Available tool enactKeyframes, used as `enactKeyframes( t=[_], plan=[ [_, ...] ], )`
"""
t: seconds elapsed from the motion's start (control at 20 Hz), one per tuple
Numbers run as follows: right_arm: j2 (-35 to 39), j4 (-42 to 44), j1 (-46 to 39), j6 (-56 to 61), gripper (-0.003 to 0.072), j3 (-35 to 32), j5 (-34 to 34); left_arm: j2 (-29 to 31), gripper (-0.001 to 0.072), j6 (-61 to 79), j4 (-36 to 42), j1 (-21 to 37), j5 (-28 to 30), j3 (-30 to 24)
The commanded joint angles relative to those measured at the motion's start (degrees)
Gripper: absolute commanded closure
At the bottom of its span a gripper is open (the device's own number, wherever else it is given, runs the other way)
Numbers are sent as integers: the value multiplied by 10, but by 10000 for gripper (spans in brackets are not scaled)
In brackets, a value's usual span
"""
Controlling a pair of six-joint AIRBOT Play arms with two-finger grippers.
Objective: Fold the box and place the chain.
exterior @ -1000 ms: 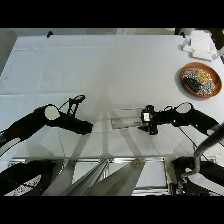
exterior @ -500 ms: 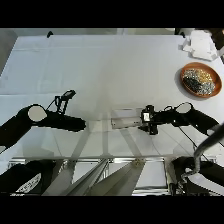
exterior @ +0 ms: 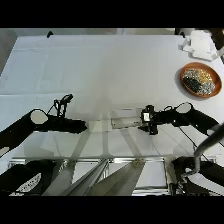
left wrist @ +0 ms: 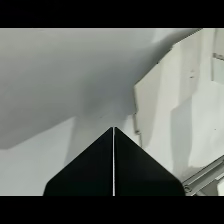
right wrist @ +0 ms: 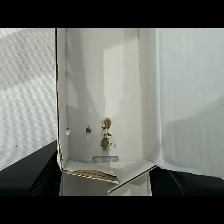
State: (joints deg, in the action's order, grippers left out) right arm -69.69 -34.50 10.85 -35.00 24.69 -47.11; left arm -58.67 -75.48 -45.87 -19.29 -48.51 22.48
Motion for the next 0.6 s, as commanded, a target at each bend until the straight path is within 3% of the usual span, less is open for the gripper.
enactKeyframes(
  t=[0.0,0.55],
  plan=[
    [0,0,0,0,269,0,0,-20,706,22,59,-32,46,-3],
    [0,0,0,0,269,0,0,-36,698,66,162,-118,107,8]
  ],
)
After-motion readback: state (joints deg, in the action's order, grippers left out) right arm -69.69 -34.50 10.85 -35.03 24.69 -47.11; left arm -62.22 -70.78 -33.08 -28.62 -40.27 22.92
